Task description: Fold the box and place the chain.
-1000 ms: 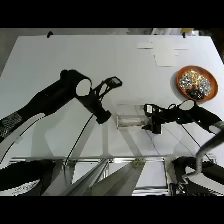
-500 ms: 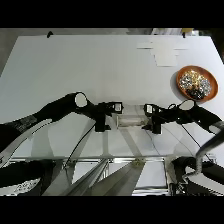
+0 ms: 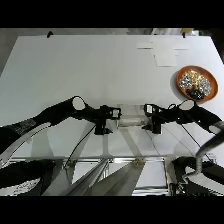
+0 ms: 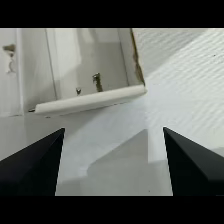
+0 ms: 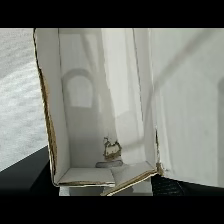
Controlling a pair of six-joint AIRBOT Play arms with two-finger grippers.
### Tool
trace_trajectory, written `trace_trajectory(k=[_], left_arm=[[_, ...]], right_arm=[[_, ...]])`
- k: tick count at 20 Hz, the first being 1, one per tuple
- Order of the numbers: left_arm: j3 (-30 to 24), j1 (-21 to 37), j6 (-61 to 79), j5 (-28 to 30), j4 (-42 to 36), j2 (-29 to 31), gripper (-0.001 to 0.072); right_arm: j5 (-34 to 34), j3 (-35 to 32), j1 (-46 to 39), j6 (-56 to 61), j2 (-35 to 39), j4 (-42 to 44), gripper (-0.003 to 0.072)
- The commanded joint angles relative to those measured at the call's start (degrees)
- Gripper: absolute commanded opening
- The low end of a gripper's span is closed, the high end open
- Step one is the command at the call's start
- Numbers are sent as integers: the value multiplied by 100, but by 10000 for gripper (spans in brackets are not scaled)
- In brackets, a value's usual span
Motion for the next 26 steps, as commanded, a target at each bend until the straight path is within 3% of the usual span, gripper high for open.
trace_trajectory(k=[1,6,13,26], left_arm=[[-83,-83,264,240,-470,33,698],[-83,-118,258,533,-627,-55,698],[-85,-39,-195,433,-632,-105,700],[-87,-92,173,446,-723,-94,703]], right_arm=[[2,0,4,0,2,2,404],[2,0,4,0,2,2,404],[0,0,4,0,2,0,404],[2,0,4,0,2,2,404]])
